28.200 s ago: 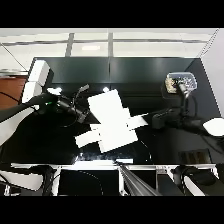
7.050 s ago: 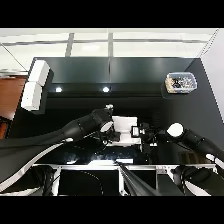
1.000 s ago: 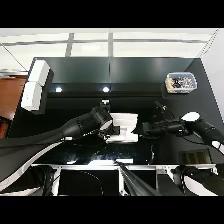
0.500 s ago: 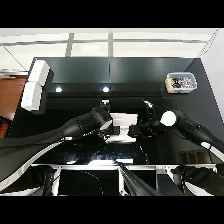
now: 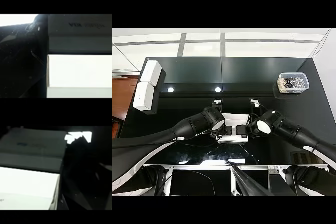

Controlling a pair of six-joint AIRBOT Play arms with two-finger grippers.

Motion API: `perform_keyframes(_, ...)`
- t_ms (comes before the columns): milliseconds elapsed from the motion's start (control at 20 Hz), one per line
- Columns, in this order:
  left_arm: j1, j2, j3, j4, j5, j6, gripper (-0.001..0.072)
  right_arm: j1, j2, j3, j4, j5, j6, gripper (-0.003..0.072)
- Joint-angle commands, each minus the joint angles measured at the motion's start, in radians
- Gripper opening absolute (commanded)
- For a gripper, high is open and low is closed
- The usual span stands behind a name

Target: Fold the box and place the chain.

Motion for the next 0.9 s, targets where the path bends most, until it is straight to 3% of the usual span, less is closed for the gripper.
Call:
perform_keyframes(0, 0.000, 0.000, 0.000, 0.000, 0.002, -0.001, 0.0027, 0.026, -0.032, 0.026, -0.061, 0.066, 0.098, 0.0314)
perform_keyframes(650, 0.000, 0.000, 0.000, 0.000, 0.002, -0.001, 0.0027, 0.031, -0.081, 0.026, -0.031, 0.055, 0.123, 0.0292)
perform_keyframes(800, 0.000, 0.000, 0.000, 0.000, 0.001, -0.001, 0.0027, 0.031, -0.084, 0.028, -0.030, 0.047, 0.122, 0.0125)
perform_keyframes(850, 0.000, 0.000, 0.000, 0.000, 0.001, -0.001, 0.0027, 0.031, -0.084, 0.029, -0.031, 0.047, 0.122, 0.0117)
